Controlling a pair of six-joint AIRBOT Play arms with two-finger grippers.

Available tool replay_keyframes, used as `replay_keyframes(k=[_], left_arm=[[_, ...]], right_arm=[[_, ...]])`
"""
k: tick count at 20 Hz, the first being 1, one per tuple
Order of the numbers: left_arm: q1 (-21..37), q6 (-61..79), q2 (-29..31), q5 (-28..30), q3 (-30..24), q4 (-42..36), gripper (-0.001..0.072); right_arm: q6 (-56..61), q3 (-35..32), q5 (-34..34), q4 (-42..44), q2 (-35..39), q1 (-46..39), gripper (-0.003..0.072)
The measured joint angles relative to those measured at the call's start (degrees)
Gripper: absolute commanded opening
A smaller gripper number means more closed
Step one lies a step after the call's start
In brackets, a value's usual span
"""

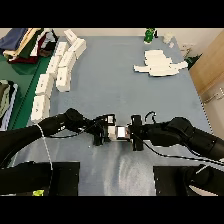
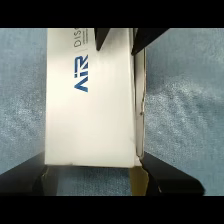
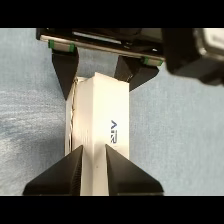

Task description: Fold the box.

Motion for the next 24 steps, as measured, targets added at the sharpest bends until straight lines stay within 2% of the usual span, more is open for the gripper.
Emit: replay_keyframes(k=[1, 2, 4, 5, 6, 7, 8, 9, 10, 12, 19, 24], left_arm=[[0.0, -0.02, 0.0, 0.02, 0.0, -0.02, 0.0471], [0.0, -0.04, 0.0, 0.04, 0.0, -0.04, 0.0471], [0.0, -0.09, 0.0, 0.07, 0.0, -0.04, 0.0471], [0.0, -0.09, 0.0, 0.09, 0.0, -0.07, 0.0471], [0.0, -0.11, 0.0, 0.09, 0.0, -0.07, 0.0471], [0.0, -0.11, 0.0, 0.11, 0.0, -0.07, 0.0472], [0.0, -0.11, 0.0, 0.13, 0.0, -0.07, 0.0471], [0.0, -0.11, 0.0, 0.13, 0.0, -0.07, 0.0471], [0.0, -0.11, 0.0, 0.13, 0.0, -0.07, 0.0471], [0.0, -0.11, 0.0, 0.17, 0.0, -0.07, 0.0471], [0.0, -0.13, 0.0, 0.24, 0.0, -0.09, 0.0471], [0.0, -0.13, 0.0, 0.24, 0.0, -0.09, 0.0472]], right_arm=[[0.0, 0.07, -0.33, 0.37, 0.42, 0.0, 0.0301], [0.0, 0.2, -0.26, 0.94, 0.9, 0.0, 0.0455], [0.44, 0.26, -0.33, 1.6, 1.86, 0.0, 0.0461], [1.05, 0.31, -0.35, 1.81, 2.36, 0.0, 0.0397], [1.86, 0.33, -0.48, 1.95, 2.78, 0.0, 0.025], [3.19, 0.35, -0.55, 2.08, 3.21, 0.0, 0.0159], [4.81, 0.35, -0.72, 2.21, 3.58, 0.0, 0.015], [7.02, 0.33, -0.76, 2.43, 3.87, 0.0, 0.0057], [9.49, 0.13, -0.72, 2.86, 4.09, 0.0, 0.0006], [13.79, -1.09, 1.46, 4.44, 4.42, 0.0, 0.0005], [22.23, -11.65, 23.89, 15.34, 5.81, 2.05, 0.0005], [24.94, -15.65, 29.86, 17.09, 6.73, 3.5, 0.0005]])
